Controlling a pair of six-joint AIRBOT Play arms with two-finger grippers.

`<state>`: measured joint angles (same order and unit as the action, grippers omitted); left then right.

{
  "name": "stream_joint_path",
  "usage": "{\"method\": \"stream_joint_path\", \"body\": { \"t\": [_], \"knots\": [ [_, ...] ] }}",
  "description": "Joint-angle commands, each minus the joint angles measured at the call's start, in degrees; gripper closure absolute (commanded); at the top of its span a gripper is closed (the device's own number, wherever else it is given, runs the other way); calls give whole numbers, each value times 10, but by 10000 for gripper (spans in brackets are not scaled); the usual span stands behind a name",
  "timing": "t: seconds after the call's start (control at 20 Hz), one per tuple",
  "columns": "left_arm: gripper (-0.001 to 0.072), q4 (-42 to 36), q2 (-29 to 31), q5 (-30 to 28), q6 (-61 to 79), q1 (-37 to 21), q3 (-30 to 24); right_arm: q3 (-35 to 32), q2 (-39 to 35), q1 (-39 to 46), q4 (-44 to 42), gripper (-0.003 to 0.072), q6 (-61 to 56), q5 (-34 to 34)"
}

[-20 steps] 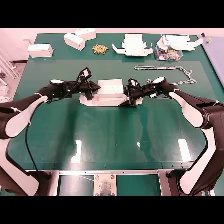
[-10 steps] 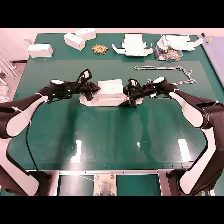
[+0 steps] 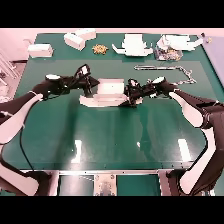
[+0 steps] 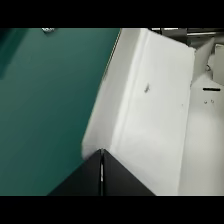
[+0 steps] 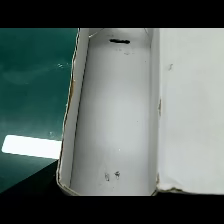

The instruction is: Fold the box and place the chain.

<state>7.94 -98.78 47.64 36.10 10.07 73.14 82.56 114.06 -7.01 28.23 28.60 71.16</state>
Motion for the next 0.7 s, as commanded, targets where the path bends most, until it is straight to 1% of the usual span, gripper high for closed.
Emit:
{"method": "stream_joint_path", "body": {
  "t": [0.0,0.15,0.2,0.25,0.3,0.45,0.65],
  "knots": [
    [691,44,49,28,-17,-14,0,0,0,0,-2,211,-1,0],
    [683,170,83,66,-102,-32,0,0,0,0,-2,211,-1,0],
    [454,204,86,87,-134,-36,0,0,0,0,-2,211,-1,0],
    [193,223,84,101,-170,-40,0,0,0,0,-2,210,-1,0],
    [135,240,83,113,-200,-40,-2,0,0,0,-2,211,-1,0],
    [135,253,71,126,-216,-38,-5,0,0,0,-2,211,-1,0],
    [135,268,38,151,-239,-38,-5,0,0,0,-2,211,-1,0]
  ]
}}
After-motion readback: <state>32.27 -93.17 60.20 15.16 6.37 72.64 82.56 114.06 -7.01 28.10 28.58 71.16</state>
